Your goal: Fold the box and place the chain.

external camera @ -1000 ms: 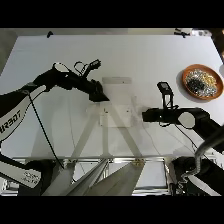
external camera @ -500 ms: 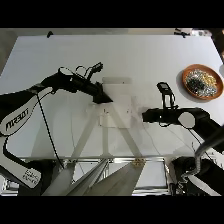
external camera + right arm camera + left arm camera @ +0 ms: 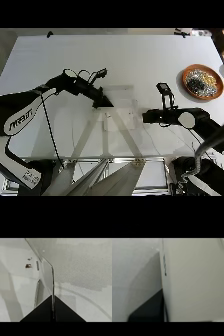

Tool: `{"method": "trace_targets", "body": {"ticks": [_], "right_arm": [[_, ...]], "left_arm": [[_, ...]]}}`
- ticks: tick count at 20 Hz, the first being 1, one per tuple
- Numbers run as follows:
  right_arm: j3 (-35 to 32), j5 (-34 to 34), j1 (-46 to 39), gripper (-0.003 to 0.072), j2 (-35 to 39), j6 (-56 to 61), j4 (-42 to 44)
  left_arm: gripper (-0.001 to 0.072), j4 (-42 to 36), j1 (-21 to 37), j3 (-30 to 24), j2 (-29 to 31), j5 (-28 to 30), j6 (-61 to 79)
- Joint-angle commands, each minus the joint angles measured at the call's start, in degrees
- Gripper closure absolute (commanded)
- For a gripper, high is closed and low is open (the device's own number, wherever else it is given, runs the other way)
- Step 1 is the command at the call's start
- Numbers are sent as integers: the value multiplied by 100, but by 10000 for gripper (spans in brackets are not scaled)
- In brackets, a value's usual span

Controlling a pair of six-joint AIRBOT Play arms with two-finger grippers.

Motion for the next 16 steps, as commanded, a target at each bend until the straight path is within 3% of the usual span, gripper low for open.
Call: {"method": "trace_targets", "body": {"ticks": [1,8,11,16], "right_arm": [[-2,57,7,673,-2,2,7],[17,79,7,668,61,2,7],[221,382,0,473,343,-28,-79],[664,1882,0,339,1222,-28,-728]], "left_arm": [[701,254,9,4,-4,-20,70],[710,577,-11,4,186,219,129],[713,654,-48,2,673,407,90],[715,761,-105,-133,1578,415,-173]]}}
